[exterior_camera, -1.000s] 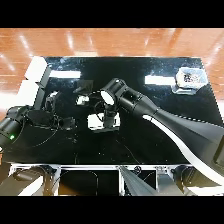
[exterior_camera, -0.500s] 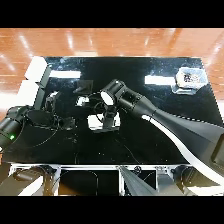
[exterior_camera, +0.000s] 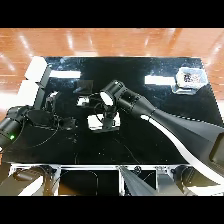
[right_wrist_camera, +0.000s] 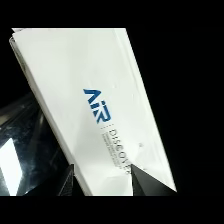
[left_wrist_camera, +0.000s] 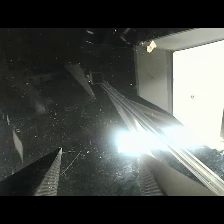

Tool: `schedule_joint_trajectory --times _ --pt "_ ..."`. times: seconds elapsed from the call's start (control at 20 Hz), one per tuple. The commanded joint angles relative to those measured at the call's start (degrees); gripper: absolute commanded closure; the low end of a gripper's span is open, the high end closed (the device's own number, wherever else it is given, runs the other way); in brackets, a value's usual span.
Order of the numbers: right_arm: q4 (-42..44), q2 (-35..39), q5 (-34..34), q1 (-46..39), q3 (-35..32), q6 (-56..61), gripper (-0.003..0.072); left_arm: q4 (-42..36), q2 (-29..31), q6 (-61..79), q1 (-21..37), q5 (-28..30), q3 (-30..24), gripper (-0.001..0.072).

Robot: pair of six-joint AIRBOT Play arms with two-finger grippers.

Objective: Fold the box and place the chain.

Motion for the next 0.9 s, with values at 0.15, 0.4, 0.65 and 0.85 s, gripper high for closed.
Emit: schedule_joint_trajectory --times 0.15,0.4,0.65,0.85 --pt "-0.2 2.99 -0.68 -0.02 2.1 4.76 0.0237 -0.02 0.0 0.02 -0.04 0.0 0.0 0.0145" --pt "12.85 9.57 -13.42 -6.47 -4.83 33.83 0.0658 -0.04 0.0 0.02 -0.04 -0.28 0.0 0.0145" --pt "22.4 19.45 -40.28 -6.01 -29.73 51.21 0.0657 -0.07 -0.13 0.02 -0.04 -2.67 0.0 0.0145" --pt "29.66 16.92 -41.53 -2.01 -32.0 47.52 0.0657 -1.36 -0.15 0.02 -0.07 -3.19 0.0 0.0145"
